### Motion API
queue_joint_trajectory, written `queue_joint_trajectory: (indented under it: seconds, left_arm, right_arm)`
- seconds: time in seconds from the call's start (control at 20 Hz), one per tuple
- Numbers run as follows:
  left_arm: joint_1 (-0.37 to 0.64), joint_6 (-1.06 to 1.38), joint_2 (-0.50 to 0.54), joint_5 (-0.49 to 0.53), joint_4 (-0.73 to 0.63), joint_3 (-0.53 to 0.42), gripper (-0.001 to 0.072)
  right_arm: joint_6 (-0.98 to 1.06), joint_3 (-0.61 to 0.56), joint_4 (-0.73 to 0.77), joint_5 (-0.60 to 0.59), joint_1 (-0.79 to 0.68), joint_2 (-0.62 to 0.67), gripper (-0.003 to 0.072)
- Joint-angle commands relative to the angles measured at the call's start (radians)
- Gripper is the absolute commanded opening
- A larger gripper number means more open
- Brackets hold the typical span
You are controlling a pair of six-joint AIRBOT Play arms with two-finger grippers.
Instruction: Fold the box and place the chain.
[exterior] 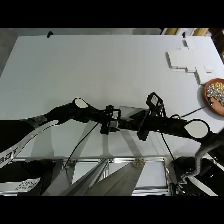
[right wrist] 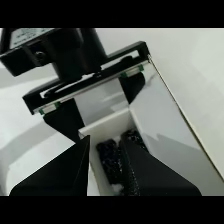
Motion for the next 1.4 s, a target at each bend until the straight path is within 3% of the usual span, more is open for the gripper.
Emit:
queue_joint_trajectory:
  seconds: [0.0, 0.2, 0.3, 0.45, 0.55, 0.8, 1.05, 1.2, 1.35]
  left_arm:
    - [0.001, 0.000, 0.000, 0.000, 0.000, 0.000, 0.0030]
    - [0.001, 0.000, 0.000, 0.000, 0.000, 0.000, 0.0030]
    - [0.001, 0.000, 0.000, 0.000, 0.000, 0.000, 0.0030]
    - [0.000, 0.000, 0.000, 0.000, 0.000, 0.000, 0.0030]
    - [0.000, 0.000, 0.000, 0.000, 0.000, 0.000, 0.0030]
    - [0.000, 0.000, 0.000, 0.000, 0.000, 0.000, 0.0030]
    - [0.000, 0.000, 0.000, 0.000, 0.000, 0.000, 0.0030]
    - [0.000, 0.000, 0.000, 0.000, 0.000, 0.000, 0.0030]
    - [0.001, 0.000, 0.000, 0.000, 0.000, 0.000, 0.0030]
  right_arm:
    - [0.123, 0.073, -0.248, 0.108, -0.058, 0.030, 0.0221]
    - [0.124, 0.137, -0.604, 0.264, -0.219, 0.131, 0.0220]
    - [0.039, 0.137, -0.676, 0.333, -0.287, 0.140, 0.0220]
    - [-0.175, 0.112, -0.675, 0.407, -0.341, 0.111, 0.0232]
    - [-0.300, 0.076, -0.650, 0.392, -0.343, 0.082, 0.0382]
    - [-0.428, 0.038, -0.488, 0.345, -0.328, -0.078, 0.0390]
    - [-0.427, 0.038, -0.476, 0.296, -0.270, -0.242, 0.0279]
    - [-0.416, 0.038, -0.466, 0.299, -0.269, -0.244, 0.0173]
    - [-0.415, 0.038, -0.420, 0.298, -0.269, -0.237, 0.0161]
